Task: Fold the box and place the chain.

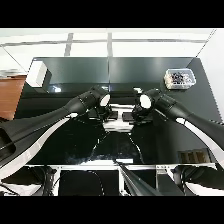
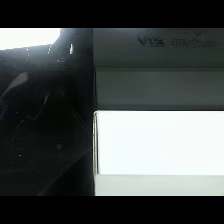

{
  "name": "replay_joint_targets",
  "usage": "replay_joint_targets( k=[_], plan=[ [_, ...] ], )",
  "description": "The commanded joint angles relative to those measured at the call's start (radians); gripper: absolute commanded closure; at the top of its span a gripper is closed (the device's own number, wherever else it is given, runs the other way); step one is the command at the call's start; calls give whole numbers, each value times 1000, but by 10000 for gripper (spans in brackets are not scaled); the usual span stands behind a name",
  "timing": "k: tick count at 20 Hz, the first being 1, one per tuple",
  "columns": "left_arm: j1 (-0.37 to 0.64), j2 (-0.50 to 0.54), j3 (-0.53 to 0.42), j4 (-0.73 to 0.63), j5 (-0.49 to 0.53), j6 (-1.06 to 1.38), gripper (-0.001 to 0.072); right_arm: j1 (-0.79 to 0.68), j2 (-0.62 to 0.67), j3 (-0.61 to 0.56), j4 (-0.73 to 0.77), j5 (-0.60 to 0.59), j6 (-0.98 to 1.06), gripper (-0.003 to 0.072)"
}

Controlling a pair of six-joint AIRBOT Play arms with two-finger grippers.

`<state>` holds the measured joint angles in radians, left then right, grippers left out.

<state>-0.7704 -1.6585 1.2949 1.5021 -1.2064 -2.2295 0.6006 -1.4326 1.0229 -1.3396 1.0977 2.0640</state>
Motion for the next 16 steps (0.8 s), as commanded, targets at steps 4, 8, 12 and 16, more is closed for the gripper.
replay_joint_targets(
  k=[4, 8, 12, 16],
  plan=[
    [0, 0, 0, 0, -1, 0, 686, 19, -13, 8, -27, -6, 129, 427],
    [0, 0, 0, 0, -1, 0, 686, 30, -38, 37, -39, 37, 135, 428],
    [0, -1, 0, 0, -3, 0, 686, 47, -61, 42, -79, 45, 143, 468],
    [0, -1, 0, 0, -1, 0, 686, 52, -71, 42, -75, 45, 168, 674]
  ],
)
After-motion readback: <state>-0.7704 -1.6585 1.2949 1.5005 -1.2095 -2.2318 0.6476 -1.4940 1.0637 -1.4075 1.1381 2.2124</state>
